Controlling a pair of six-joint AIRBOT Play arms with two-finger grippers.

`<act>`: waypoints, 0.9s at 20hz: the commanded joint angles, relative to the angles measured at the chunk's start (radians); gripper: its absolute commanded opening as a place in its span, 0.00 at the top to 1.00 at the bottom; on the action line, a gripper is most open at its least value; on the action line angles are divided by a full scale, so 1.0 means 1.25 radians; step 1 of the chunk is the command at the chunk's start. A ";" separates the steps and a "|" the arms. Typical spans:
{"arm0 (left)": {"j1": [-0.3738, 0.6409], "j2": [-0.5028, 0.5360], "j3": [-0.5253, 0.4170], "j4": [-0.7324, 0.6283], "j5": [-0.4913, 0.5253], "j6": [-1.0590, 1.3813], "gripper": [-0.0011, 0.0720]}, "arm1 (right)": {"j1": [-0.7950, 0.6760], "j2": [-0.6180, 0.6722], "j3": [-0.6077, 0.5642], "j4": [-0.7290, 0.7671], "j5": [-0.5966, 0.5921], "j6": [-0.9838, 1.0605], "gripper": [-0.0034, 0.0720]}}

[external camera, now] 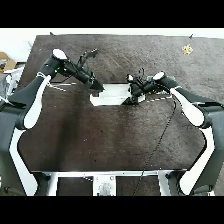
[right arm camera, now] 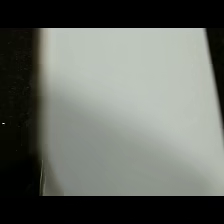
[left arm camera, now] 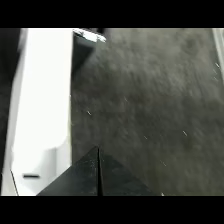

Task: Fold the box and place the chain.

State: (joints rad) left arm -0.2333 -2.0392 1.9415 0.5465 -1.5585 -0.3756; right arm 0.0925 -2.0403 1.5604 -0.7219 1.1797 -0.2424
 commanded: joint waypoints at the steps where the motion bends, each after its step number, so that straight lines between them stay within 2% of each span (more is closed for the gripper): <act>1: -0.030 -0.001 -0.008 -0.029 0.101 -0.003 0.97 | 0.000 0.000 0.001 0.000 0.002 0.000 0.37; 6: -0.070 -0.004 -0.009 0.042 0.185 0.014 0.97 | 0.000 -0.001 0.001 0.000 0.002 0.000 0.37; 15: -0.068 -0.005 -0.009 0.082 0.389 0.013 0.97 | 0.000 -0.001 0.001 0.000 0.002 0.000 0.37; 18: -0.068 -0.022 -0.010 0.099 0.401 0.007 0.97 | 0.000 0.000 0.001 0.000 0.002 0.000 0.37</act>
State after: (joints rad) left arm -0.3180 -2.0541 1.9297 0.6418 -1.1080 -0.3595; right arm 0.0925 -2.0403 1.5604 -0.7216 1.1812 -0.2424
